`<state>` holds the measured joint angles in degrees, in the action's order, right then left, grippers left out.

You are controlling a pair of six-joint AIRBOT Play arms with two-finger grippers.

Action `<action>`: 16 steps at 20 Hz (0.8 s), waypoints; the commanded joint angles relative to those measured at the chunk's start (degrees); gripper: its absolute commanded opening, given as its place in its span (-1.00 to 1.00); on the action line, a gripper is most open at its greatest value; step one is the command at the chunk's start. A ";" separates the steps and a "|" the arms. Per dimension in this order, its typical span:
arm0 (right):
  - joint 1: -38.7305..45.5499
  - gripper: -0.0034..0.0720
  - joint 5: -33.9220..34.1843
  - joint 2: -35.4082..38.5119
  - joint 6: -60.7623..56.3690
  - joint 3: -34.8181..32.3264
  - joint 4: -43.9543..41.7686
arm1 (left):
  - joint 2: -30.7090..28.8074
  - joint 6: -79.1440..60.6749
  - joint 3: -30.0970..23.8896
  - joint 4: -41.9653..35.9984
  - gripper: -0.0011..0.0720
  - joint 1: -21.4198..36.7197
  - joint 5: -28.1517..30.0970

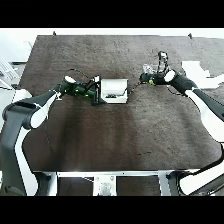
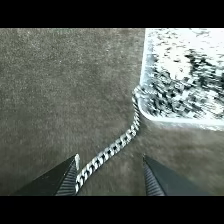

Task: Fold the box and place the chain.

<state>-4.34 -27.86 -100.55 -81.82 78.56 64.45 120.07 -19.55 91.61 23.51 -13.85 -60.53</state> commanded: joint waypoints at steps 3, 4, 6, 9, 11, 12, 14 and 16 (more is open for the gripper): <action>1.27 0.35 -4.66 -7.50 3.45 7.28 -6.40 | -0.04 0.00 0.02 0.02 0.01 0.02 0.02; 1.27 0.35 -4.63 -8.24 3.43 8.09 -6.43 | -0.04 0.00 0.02 0.02 0.01 0.02 0.02; 1.27 0.29 -5.31 -8.98 4.22 9.20 -6.64 | -0.04 0.00 0.02 0.00 0.01 0.02 0.02; 1.27 0.15 -5.29 -8.98 4.28 9.20 -6.91 | -0.04 0.00 0.02 0.02 0.01 0.02 0.00; 1.25 0.14 -5.25 -8.98 4.31 9.20 -6.88 | -0.04 0.02 0.02 0.02 0.01 0.02 0.00; 1.25 0.14 -5.27 -8.98 4.31 9.20 -6.84 | -0.04 0.00 0.02 0.02 0.01 0.02 0.00; 1.25 0.24 -5.77 -8.98 4.52 9.20 -6.58 | -0.04 0.00 0.02 0.02 0.01 0.02 0.00; 1.27 0.36 -6.49 -8.96 4.55 9.20 -5.68 | -0.04 0.00 0.02 0.00 0.01 0.02 0.00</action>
<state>-3.05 -33.58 -109.45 -77.43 87.66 58.02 120.07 -19.53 91.61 23.51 -13.85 -60.53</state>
